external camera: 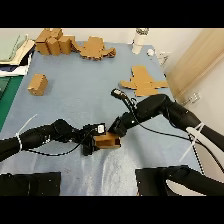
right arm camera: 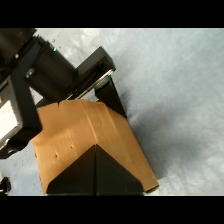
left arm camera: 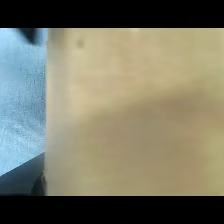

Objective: Fold the box.

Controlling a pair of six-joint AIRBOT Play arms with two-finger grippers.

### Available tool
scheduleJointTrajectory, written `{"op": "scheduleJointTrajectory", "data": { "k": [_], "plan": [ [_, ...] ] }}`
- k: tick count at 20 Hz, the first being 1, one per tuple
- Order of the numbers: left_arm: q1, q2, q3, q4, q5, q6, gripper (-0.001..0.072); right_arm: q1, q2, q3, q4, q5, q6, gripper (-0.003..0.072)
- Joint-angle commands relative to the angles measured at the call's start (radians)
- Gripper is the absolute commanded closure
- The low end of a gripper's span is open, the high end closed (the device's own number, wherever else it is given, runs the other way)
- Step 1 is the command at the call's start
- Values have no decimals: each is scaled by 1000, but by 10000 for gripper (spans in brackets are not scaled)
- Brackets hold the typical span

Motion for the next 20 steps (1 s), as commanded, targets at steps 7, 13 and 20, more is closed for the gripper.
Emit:
{"op": "scheduleJointTrajectory", "data": {
  "k": [7,13,20],
  "plan": [
    [0,1,1,0,0,0,236,237,276,-215,-275,385,3,683],
    [0,1,1,0,0,0,236,237,290,-216,-310,408,17,682],
    [0,1,1,0,-1,0,236,237,290,-216,-310,408,37,625]
  ]
}}
